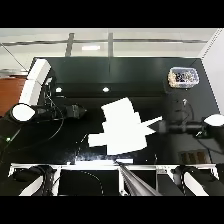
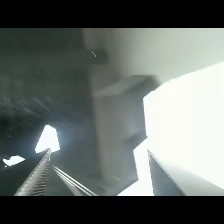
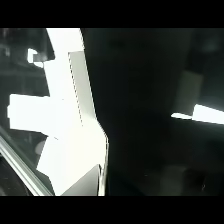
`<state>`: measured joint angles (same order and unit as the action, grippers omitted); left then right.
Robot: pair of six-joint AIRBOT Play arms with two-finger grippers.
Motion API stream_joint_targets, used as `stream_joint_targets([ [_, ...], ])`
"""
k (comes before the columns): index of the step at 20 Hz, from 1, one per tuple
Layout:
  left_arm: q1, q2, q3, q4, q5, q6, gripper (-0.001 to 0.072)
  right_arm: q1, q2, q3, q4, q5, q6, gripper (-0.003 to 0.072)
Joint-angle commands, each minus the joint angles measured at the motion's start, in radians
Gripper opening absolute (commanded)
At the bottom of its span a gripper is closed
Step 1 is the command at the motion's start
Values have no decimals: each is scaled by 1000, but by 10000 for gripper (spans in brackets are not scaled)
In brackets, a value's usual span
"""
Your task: Fold the box and place the chain.
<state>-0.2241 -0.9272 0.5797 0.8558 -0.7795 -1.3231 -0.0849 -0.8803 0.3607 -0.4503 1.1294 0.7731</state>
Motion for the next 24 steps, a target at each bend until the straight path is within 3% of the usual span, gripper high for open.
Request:
stream_joint_targets([
  [1, 0, -94, -37, -267, -129, 166, 698, 171, 102, -99, 74, -149, 11, 55],
  [3, 0, -181, -50, -411, -197, 309, 698, 219, 102, -99, 77, -172, 21, 55],
  [10, 0, -409, -49, -488, -265, 485, 698, 230, 102, -99, 82, -173, 35, 55],
  [14, -1, -497, -49, -682, -362, 750, 698, 230, 102, -99, 81, -173, 39, 55],
  [18, -1, -536, -47, -633, -441, 838, 693, 230, 102, -99, 81, -174, 42, 55],
  [20, -1, -542, -48, -578, -467, 857, 627, 230, 102, -99, 81, -174, 42, 55],
  [24, -1, -543, -47, -554, -464, 883, 350, 230, 102, -99, 81, -179, 43, 55],
])
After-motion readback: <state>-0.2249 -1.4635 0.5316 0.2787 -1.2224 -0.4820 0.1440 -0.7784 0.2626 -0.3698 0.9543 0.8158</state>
